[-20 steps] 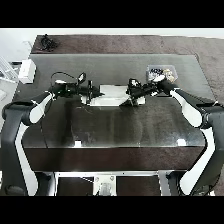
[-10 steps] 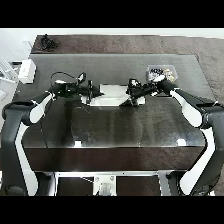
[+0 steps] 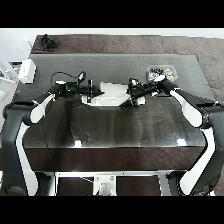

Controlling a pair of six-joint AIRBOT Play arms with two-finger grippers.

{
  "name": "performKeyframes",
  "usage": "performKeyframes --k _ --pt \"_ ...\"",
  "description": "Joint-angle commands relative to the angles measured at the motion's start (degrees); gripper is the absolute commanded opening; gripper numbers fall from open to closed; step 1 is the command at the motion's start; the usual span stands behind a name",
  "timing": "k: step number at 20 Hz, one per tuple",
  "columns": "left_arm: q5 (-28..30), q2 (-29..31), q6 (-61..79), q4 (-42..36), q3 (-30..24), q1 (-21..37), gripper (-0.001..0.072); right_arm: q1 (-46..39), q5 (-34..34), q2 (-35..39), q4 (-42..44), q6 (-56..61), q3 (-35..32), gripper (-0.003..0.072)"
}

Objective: Fold the box and place the chain.

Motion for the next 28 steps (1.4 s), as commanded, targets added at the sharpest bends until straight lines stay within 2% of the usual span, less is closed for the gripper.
performKeyframes --k 1,8,9,10,11,15,18,20,22,23,24,25,26,27,28 --pt "-0.6 0.1 -0.5 -2.0 0.1 0.1 0.0022 0.0 0.0 0.0 0.0 -0.1 0.0 0.0503" --pt "-1.1 0.1 -2.9 -2.0 0.0 0.1 0.0026 0.0 0.0 0.0 0.0 -0.1 0.0 0.0503" --pt "-1.4 0.1 -2.9 -2.0 0.1 0.1 0.026 0.0 0.0 0.0 0.0 -0.1 0.0 0.0502" --pt "-1.8 0.1 -2.9 -2.1 0.1 0.1 0.0647 0.0 0.0 0.0 0.0 -0.1 0.0 0.0503" --pt "-2.0 0.1 -2.9 -2.9 0.1 0.1 0.0695 0.0 0.0 0.0 0.0 -0.1 0.0 0.0502" --pt "-7.6 0.1 -2.3 -10.3 0.1 0.1 0.0698 0.0 0.0 0.0 0.0 -0.1 0.0 0.0503" --pt "-14.3 0.5 0.3 -17.3 0.1 0.7 0.0714 0.0 0.0 0.0 0.0 -0.1 0.0 0.0502" --pt "-17.1 2.0 0.7 -19.1 0.1 1.8 0.0715 0.0 0.0 0.0 0.0 -0.1 0.0 0.0503" --pt "-18.8 4.9 0.7 -18.7 0.1 3.1 0.0712 0.0 0.0 0.0 0.0 -0.1 0.0 0.0502" --pt "-19.8 6.4 1.4 -18.2 0.1 3.6 0.0654 0.0 0.0 0.0 0.0 -0.1 0.0 0.0502" --pt "-20.7 8.2 2.9 -16.8 0.1 4.1 0.0534 0.0 0.0 0.0 0.0 -0.1 0.0 0.0502" --pt "-21.2 10.5 4.1 -14.1 0.1 4.7 0.0369 0.0 0.0 0.0 0.0 -0.1 0.0 0.0502" --pt "-21.5 12.7 5.0 -10.5 0.1 4.9 0.0113 0.0 0.0 0.0 0.0 -0.1 0.0 0.0502" --pt "-21.7 15.3 6.2 -5.9 0.1 5.1 0.002 0.0 0.0 0.0 0.0 -0.1 0.0 0.0502" --pt "-21.5 17.6 6.1 -2.7 0.0 5.1 0.0018 0.0 0.0 0.0 0.0 -0.1 0.0 0.0502"
